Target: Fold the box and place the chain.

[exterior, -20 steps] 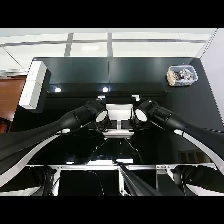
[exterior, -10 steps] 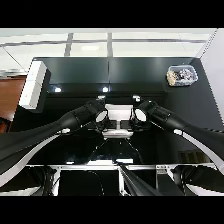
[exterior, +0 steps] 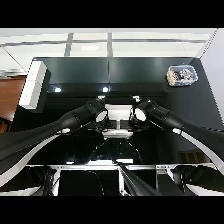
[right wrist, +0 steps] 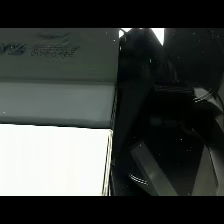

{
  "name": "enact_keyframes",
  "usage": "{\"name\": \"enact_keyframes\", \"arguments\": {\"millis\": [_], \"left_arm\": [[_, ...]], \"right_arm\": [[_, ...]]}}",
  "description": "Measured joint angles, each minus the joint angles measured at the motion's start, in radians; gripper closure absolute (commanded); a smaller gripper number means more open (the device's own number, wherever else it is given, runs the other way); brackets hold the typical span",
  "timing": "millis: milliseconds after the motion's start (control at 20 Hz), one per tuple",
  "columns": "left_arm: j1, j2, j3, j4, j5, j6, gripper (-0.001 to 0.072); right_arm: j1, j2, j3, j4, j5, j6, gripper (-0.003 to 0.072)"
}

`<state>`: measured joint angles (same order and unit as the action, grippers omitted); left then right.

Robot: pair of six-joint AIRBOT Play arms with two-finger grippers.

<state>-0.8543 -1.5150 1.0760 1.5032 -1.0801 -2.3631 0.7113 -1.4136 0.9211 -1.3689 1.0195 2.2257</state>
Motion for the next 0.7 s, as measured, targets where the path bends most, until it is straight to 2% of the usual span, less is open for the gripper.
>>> {"name": "enact_keyframes", "arguments": {"millis": [50, 200, 250, 300, 700], "left_arm": [[0.000, 0.000, 0.000, 0.000, 0.000, 0.000, 0.0679], [0.000, 0.000, 0.000, -0.001, 0.000, 0.000, 0.0679], [0.000, 0.000, 0.000, -0.001, 0.000, 0.000, 0.0679], [0.000, 0.000, 0.000, -0.001, -0.001, 0.000, 0.0679], [0.000, 0.000, 0.000, -0.001, 0.004, 0.000, 0.0679]], "right_arm": [[0.000, -0.001, 0.000, 0.000, 0.000, 0.000, 0.0517], [0.000, -0.001, 0.000, 0.000, 0.000, 0.000, 0.0516], [0.000, -0.001, 0.000, 0.000, 0.002, -0.003, 0.0431], [0.000, -0.001, 0.000, -0.002, 0.006, -0.004, 0.0406], [0.000, 0.011, 0.000, -0.004, 0.011, -0.023, 0.0408]]}}
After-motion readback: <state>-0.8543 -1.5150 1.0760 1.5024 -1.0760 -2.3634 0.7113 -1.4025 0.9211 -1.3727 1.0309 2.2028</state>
